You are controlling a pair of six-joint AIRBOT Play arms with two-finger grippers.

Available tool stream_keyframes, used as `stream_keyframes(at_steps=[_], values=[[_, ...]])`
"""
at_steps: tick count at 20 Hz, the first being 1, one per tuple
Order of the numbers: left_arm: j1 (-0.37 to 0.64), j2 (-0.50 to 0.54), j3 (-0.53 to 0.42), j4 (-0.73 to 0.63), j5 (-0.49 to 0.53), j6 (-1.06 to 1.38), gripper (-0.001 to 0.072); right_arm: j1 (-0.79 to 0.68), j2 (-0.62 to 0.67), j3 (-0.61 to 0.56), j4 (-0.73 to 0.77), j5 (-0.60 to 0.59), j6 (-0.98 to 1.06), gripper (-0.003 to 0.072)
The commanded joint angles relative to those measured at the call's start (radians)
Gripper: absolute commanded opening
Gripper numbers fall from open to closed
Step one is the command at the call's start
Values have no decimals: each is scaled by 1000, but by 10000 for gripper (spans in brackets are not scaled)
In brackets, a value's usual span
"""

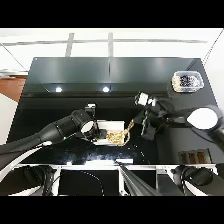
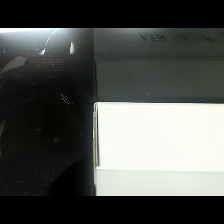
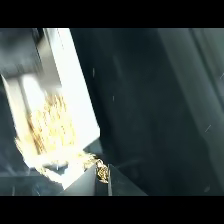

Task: Fold the box and place the chain.

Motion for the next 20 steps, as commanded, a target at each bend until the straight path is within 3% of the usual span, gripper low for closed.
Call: stream_keyframes(at_steps=[1,7,10,13,16,20], values=[[0,0,0,0,0,1,32,0,21,183,21,130,69,35],[0,0,0,0,0,0,32,0,20,379,158,119,103,35],[0,0,0,0,0,0,32,0,15,393,291,66,103,34],[0,0,0,0,0,0,32,2,-23,391,309,103,128,35],[0,0,0,0,0,0,32,2,-79,319,302,198,160,36],[0,0,0,0,0,0,32,3,-122,62,316,131,103,34]])
